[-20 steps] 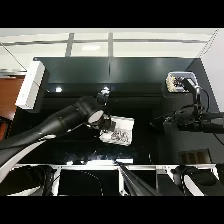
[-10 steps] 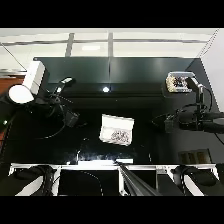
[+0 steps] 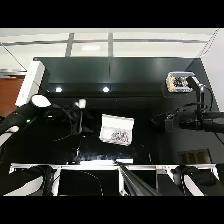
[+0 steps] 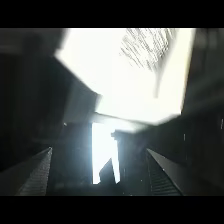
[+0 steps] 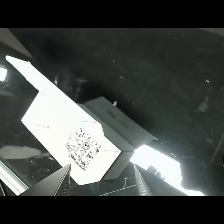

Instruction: Fold the box and place the chain.

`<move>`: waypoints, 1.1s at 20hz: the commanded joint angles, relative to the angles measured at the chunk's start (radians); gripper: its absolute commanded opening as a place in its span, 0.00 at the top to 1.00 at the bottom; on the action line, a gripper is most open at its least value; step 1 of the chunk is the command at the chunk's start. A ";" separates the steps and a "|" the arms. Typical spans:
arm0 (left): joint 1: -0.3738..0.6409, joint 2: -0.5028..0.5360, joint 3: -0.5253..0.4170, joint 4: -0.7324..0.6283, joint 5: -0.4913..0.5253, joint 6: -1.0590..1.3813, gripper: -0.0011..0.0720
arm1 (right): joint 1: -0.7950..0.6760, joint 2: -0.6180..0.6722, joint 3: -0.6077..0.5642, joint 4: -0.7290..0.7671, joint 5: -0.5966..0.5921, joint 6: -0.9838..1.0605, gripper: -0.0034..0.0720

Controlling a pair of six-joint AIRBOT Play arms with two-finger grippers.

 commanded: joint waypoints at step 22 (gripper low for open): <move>-0.193 -0.154 0.013 -0.147 0.058 0.085 0.10 | 0.001 0.001 0.001 -0.005 -0.047 -0.001 0.33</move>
